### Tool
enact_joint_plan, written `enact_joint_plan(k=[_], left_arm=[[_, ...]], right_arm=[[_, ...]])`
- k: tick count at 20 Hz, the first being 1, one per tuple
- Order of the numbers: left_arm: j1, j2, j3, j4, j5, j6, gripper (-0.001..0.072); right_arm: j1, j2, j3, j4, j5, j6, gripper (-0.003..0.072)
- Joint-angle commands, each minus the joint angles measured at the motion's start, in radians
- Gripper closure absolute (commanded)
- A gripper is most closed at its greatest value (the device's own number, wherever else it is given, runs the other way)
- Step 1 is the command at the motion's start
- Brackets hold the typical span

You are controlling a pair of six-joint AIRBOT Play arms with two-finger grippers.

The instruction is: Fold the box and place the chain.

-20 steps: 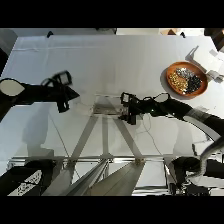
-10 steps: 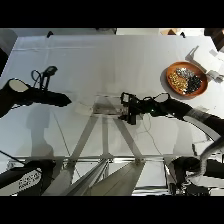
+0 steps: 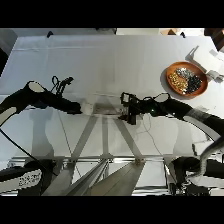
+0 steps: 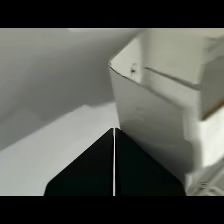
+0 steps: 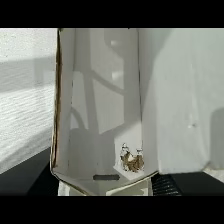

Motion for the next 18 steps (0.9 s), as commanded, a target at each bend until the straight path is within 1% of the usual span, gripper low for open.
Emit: enact_joint_plan(k=[1, 3, 5, 6, 8, 9, 12, 13, 14, 15, 16, 18], left_arm=[[-0.023, -0.010, 0.000, -0.132, -0.006, 0.047, 0.0703], [-0.033, -0.009, 0.000, -0.144, 0.010, 0.047, 0.0702], [-0.038, -0.009, 0.000, -0.143, 0.006, 0.047, 0.0686], [-0.040, -0.009, 0.000, -0.144, 0.002, 0.047, 0.0611], [-0.042, -0.009, 0.000, -0.145, 0.001, 0.046, 0.0377], [-0.042, -0.009, 0.000, -0.146, 0.001, 0.046, 0.0368], [-0.042, 0.002, 0.000, -0.143, -0.010, 0.031, 0.0416], [-0.042, 0.011, 0.000, -0.143, -0.009, 0.031, 0.0456], [-0.040, 0.023, 0.000, -0.140, -0.002, 0.031, 0.0460], [-0.040, 0.036, 0.000, -0.127, 0.013, 0.027, 0.0515], [-0.040, 0.049, 0.000, -0.110, 0.032, 0.016, 0.0600], [-0.042, 0.069, 0.000, -0.102, 0.047, 0.005, 0.0606]], right_arm=[[0.000, 0.000, 0.000, 0.000, 0.001, 0.000, 0.0148], [0.000, 0.000, 0.000, 0.000, 0.001, 0.000, 0.0148], [0.000, 0.000, 0.000, 0.000, 0.001, 0.000, 0.0148], [0.000, 0.000, 0.000, 0.000, 0.001, 0.000, 0.0148], [0.000, 0.000, 0.000, 0.000, 0.001, 0.000, 0.0148], [0.000, 0.000, 0.000, 0.000, 0.001, 0.000, 0.0148], [0.000, 0.000, 0.000, 0.000, 0.001, 0.000, 0.0148], [0.000, 0.000, 0.000, 0.000, 0.001, 0.000, 0.0148], [0.000, 0.000, 0.000, 0.000, 0.001, 0.000, 0.0148], [0.000, 0.000, 0.000, 0.000, 0.001, 0.000, 0.0148], [0.000, 0.000, 0.000, 0.000, 0.001, 0.000, 0.0148], [0.000, 0.000, 0.000, 0.000, 0.001, 0.000, 0.0148]])
